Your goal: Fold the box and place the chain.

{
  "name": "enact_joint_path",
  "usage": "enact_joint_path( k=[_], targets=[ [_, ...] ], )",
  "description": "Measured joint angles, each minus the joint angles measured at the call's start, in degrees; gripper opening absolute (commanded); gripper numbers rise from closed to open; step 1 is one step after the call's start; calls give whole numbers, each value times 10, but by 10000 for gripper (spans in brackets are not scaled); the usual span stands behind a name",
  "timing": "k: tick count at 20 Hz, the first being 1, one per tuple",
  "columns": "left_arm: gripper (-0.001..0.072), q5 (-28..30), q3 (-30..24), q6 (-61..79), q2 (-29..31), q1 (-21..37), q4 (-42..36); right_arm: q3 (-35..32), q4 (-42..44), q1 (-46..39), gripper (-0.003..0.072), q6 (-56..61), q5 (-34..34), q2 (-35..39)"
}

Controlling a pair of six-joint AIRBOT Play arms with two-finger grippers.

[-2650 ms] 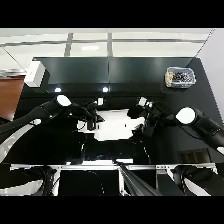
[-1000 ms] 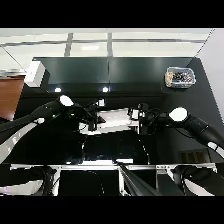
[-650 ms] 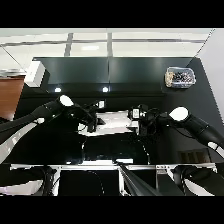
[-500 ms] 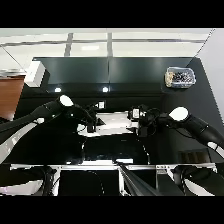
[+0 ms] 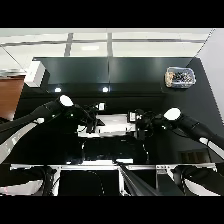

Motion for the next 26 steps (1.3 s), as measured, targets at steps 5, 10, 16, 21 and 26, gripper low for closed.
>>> enact_joint_path(
  k=[5, 10, 16, 21, 26],
  targets=[
    [27, -2, 0, 2, 0, 0, -2, 0, -3, 11, 634, -9, -2, -16],
    [27, -2, 0, 1, 0, 0, -4, 0, -22, 14, 634, 14, -9, -26],
    [27, -1, 0, 1, 0, 0, -5, 1, -33, 22, 634, 31, -17, -37],
    [27, 2, 0, 0, 0, 0, -5, 6, -56, 36, 634, 59, -28, -43],
    [28, 10, 0, -6, 0, 0, -6, 8, -65, 39, 634, 69, -33, -45]
  ],
)
